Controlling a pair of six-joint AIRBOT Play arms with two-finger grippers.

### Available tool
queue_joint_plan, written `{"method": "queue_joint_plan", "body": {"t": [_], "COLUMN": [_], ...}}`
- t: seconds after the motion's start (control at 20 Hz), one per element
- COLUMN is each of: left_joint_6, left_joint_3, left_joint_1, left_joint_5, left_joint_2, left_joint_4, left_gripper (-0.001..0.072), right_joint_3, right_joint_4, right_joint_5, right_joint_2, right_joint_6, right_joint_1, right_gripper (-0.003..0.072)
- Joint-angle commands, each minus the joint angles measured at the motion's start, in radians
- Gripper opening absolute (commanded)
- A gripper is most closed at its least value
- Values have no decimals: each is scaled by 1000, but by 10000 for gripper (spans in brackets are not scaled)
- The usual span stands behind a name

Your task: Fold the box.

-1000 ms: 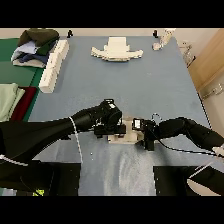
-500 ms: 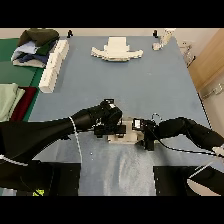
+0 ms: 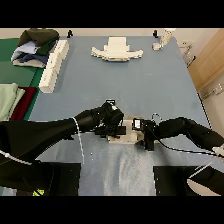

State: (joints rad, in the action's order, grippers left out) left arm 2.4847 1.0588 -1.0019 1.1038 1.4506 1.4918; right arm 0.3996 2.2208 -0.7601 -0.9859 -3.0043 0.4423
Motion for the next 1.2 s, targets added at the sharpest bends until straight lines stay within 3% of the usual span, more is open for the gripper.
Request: {"method": "queue_joint_plan", "body": {"t": [0.0, 0.05, 0.1, 0.4, 0.45, 0.5, 0.55, 1.05, 1.15], "left_joint_6": [0, 1, -3, -1, -5, -5, -3, -23, -27], "left_joint_3": [1, 1, 1, 1, 1, 1, 1, 2, 18], "left_joint_1": [-2, -2, -2, -2, -3, -2, -2, -3, -23], "left_joint_5": [-3, 0, 5, 7, 7, 8, 8, 5, 37], "left_joint_2": [3, 3, 3, 3, 3, 3, 3, 2, 2], "left_joint_4": [9, 10, 13, 7, 5, 5, 5, 5, 61], "left_gripper": [342, 212, 12, 16, 75, 374, 481, 470, 469], "right_joint_3": [1, 1, 1, 1, 1, 1, 1, 1, 1], "right_joint_4": [0, 0, 0, 0, 0, 0, 0, 0, 0], "right_joint_5": [0, 0, 0, 0, 0, 0, 0, 0, 0], "right_joint_2": [0, 0, 0, 0, 0, 0, 0, 0, 0], "right_joint_6": [0, 0, 0, 0, 0, 0, 0, 0, 0], "right_joint_1": [0, 0, 0, 0, 0, 0, 0, 0, 0], "right_gripper": [513, 513, 513, 513, 513, 513, 513, 513, 513]}}
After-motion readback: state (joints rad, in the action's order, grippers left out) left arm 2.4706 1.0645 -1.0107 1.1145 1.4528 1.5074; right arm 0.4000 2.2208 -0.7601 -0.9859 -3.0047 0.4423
